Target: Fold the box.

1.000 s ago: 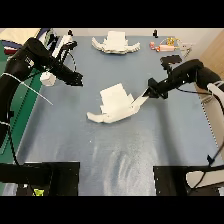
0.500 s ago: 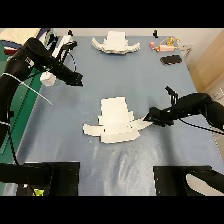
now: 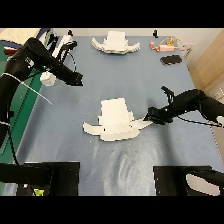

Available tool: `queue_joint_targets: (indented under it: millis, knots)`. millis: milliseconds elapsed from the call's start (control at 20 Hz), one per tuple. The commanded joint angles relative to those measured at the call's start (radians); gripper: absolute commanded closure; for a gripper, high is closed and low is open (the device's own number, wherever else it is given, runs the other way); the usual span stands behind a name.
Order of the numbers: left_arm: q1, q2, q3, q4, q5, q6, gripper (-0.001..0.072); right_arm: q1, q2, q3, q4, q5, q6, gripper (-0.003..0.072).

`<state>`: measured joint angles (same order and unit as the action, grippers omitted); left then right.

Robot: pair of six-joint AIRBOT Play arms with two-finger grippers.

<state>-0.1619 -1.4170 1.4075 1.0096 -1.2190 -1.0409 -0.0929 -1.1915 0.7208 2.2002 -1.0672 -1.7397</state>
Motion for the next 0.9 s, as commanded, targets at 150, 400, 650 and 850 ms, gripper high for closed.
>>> queue_joint_targets:
  millis: [150,400,650,850]
  knots:
    - [-0.001,0.000,0.000,-0.001,0.016,0.000,0.0695,0.002,-0.193,0.110,0.103,-0.134,-0.135,0.0429]
    - [-0.001,0.000,0.000,-0.050,-0.006,0.000,0.0694,0.008,-0.223,0.111,0.153,-0.151,-0.187,0.0617]
    - [0.019,0.000,0.000,-0.065,-0.068,0.004,0.0694,0.049,-0.150,0.040,0.154,-0.114,-0.268,0.0685]
    - [0.114,0.000,-0.026,-0.103,-0.238,0.005,0.0694,0.085,0.105,-0.176,0.153,0.112,-0.277,0.0685]
